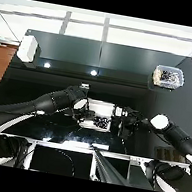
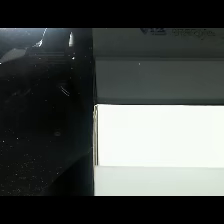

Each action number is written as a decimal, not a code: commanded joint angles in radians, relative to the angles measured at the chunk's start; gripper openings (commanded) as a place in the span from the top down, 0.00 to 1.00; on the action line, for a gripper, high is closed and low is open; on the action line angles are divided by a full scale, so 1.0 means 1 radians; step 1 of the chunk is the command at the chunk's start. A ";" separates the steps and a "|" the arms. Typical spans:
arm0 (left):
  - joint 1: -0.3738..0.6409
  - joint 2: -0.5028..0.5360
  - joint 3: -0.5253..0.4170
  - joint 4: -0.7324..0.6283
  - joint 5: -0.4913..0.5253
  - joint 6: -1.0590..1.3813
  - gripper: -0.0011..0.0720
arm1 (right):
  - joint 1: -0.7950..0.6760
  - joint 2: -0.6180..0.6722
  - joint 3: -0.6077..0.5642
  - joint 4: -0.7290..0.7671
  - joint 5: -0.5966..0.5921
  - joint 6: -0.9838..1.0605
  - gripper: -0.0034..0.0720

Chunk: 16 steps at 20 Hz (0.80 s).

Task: Fold the box and place the chain.

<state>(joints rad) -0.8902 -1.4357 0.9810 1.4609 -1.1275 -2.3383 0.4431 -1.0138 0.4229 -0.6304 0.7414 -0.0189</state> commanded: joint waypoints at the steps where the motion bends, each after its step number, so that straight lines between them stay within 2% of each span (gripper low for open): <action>1: 0.000 0.000 0.000 0.000 0.001 0.000 0.94 | 0.000 0.001 0.003 -0.017 0.014 0.016 0.75; 11: 0.000 0.000 0.000 0.000 0.001 0.000 0.94 | 0.029 -0.021 0.003 0.035 -0.021 0.016 0.76; 13: 0.000 0.000 0.000 0.000 0.000 0.000 0.94 | 0.037 -0.021 0.003 0.034 -0.031 0.016 0.79; 14: 0.000 0.000 0.000 0.000 0.000 0.000 0.94 | 0.037 -0.021 0.003 0.027 -0.031 0.017 0.91; 16: 0.000 0.000 0.000 -0.001 0.000 0.000 0.94 | 0.033 -0.021 0.003 0.001 -0.033 0.055 0.93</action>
<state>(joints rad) -0.8902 -1.4357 0.9810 1.4609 -1.1271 -2.3390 0.4728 -1.0328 0.4248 -0.6098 0.7208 0.0021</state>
